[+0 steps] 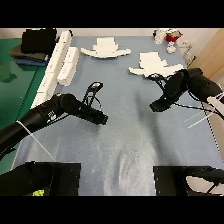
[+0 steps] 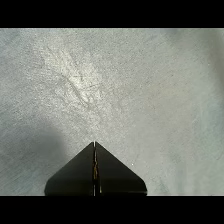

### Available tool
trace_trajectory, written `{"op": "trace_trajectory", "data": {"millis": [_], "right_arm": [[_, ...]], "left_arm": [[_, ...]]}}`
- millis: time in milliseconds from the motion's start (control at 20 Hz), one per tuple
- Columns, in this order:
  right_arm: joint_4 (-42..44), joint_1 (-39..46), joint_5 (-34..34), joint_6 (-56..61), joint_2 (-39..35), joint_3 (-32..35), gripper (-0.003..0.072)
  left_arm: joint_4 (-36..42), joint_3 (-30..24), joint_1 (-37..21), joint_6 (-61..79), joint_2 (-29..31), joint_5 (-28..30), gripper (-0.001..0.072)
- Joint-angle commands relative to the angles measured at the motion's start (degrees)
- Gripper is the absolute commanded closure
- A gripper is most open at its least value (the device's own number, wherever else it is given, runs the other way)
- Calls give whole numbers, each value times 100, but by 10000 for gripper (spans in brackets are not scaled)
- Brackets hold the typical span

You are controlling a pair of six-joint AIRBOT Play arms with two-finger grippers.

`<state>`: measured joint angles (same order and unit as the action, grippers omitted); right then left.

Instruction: Fold the box.

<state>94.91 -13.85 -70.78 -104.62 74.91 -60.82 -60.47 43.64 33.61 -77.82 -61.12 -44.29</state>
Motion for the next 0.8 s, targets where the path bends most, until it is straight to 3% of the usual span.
{"op": "trace_trajectory", "data": {"millis": [0,250,450,500,550,600,750], "right_arm": [[2,4,2,2,2,-7,683],[48,4,7,4,2,-4,682],[1104,2,-66,282,2,-4,674],[1204,-9,37,833,7,-4,568],[1126,-7,245,1613,9,-9,336],[979,35,481,2070,31,-92,249],[531,553,509,2553,483,-1095,270]], "left_arm": [[0,0,0,0,2,-2,698],[0,0,0,0,2,-2,698],[0,0,0,0,2,0,698],[0,-2,0,0,2,-2,698],[0,0,0,0,2,-2,698],[0,0,0,0,2,0,698],[0,0,0,0,0,0,698]]}}
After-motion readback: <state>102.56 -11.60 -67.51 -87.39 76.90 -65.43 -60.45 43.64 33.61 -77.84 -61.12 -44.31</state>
